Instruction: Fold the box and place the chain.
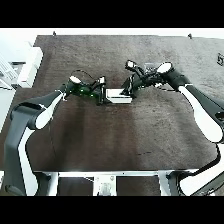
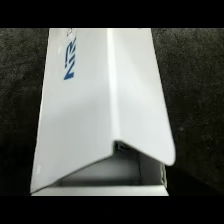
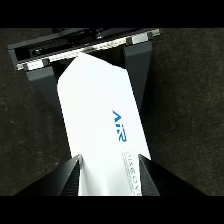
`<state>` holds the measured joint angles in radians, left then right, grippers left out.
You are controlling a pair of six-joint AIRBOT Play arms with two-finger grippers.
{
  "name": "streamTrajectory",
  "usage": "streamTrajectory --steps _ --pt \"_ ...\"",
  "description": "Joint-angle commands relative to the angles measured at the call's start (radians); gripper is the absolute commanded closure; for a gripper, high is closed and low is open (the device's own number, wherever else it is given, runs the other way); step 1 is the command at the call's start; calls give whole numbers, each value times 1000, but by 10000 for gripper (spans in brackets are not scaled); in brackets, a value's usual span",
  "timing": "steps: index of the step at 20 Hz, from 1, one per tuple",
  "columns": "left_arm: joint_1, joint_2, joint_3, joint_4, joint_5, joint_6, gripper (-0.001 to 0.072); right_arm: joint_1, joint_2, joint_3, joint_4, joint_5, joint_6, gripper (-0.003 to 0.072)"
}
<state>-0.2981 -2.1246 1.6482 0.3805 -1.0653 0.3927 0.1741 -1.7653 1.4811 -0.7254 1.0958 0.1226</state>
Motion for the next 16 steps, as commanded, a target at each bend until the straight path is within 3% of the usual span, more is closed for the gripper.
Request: streamTrajectory --steps 1,16 --pt "-1 1 1 0 -1 0 231 13 0 0 -2 -31 0 278" --pt "-1 1 1 0 -1 0 231 24 0 -36 -47 -64 16 267"
